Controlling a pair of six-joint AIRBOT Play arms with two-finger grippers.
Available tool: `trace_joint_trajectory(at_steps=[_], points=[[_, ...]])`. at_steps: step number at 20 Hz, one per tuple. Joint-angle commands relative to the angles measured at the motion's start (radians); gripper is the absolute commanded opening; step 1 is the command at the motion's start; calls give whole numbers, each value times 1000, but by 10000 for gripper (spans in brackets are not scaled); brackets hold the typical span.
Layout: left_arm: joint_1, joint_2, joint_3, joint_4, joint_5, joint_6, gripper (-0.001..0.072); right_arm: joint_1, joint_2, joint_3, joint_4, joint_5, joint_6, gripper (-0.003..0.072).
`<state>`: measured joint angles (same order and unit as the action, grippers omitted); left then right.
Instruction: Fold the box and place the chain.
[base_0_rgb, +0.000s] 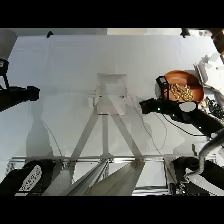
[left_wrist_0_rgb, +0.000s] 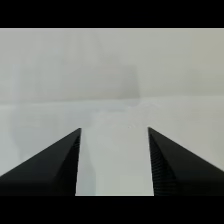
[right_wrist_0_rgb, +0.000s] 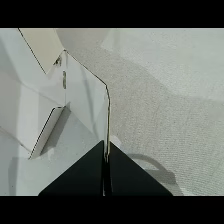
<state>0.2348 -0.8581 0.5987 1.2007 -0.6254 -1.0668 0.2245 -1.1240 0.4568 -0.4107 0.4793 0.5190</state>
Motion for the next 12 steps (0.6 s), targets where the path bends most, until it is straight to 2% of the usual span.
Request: trace_joint_trajectory(at_steps=[1,2,6,7,9,12], points=[[-40,-1,0,-13,-29,111,430,0,0,0,0,0,0,9],[-60,-2,0,-7,-26,134,394,0,0,0,0,0,0,9],[-147,-30,17,65,-14,141,387,0,0,0,0,0,0,9],[-171,-46,37,61,-18,108,329,0,0,0,0,0,0,9],[-233,-103,122,61,-75,78,274,0,0,0,0,0,0,9],[-327,-246,315,36,-195,80,278,0,0,0,0,0,0,9]])
